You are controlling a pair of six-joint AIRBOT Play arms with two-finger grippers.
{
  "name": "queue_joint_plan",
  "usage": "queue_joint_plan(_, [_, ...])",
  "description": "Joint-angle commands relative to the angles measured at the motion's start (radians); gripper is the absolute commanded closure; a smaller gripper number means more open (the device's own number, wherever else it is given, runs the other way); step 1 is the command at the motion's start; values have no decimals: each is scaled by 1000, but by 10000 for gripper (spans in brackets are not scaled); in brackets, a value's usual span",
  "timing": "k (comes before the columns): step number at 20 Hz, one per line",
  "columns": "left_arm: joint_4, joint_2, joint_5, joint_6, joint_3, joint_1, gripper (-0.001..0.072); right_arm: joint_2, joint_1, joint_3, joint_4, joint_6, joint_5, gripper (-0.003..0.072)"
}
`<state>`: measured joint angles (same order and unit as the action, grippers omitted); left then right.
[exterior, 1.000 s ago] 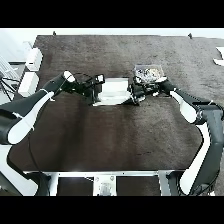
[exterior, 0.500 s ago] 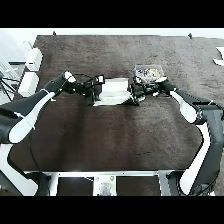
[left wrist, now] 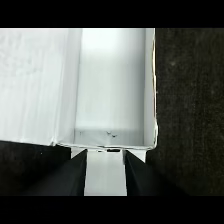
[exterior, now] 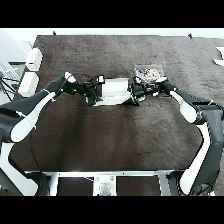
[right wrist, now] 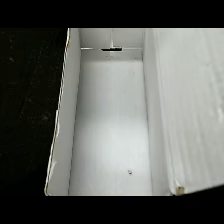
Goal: Fold the box and place the chain.
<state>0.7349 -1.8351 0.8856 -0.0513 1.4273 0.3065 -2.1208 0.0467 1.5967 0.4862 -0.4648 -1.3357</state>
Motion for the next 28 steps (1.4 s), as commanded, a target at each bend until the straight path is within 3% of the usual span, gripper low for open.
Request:
queue_joint_plan(1, [-48, -1, -13, -29, 0, 0, 432, 0, 0, 0, 0, 0, 0, 101])
queue_joint_plan(10, [-228, -34, -23, -107, 0, 0, 429, 0, 0, 0, 0, 0, 0, 102])
queue_joint_plan(12, [-228, -40, -21, -107, 0, 0, 267, 0, 0, 0, 0, 0, 0, 101])
queue_joint_plan(15, [-227, -50, -11, -108, 0, 0, 254, 0, 0, 0, 0, 0, 0, 102])
queue_joint_plan(16, [-227, -51, -11, -107, -1, 0, 135, 0, 0, 0, 0, 0, 0, 101])
queue_joint_plan(17, [-227, -51, -13, -107, 0, 0, 104, 0, 0, 0, 0, 0, 0, 101])
queue_joint_plan(27, [-227, -51, 14, -116, 0, 0, 101, 0, 0, 0, 0, 0, 0, 101])
queue_joint_plan(28, [-227, -51, 27, -116, 0, 0, 44, 0, 0, 0, 0, 0, 0, 101])
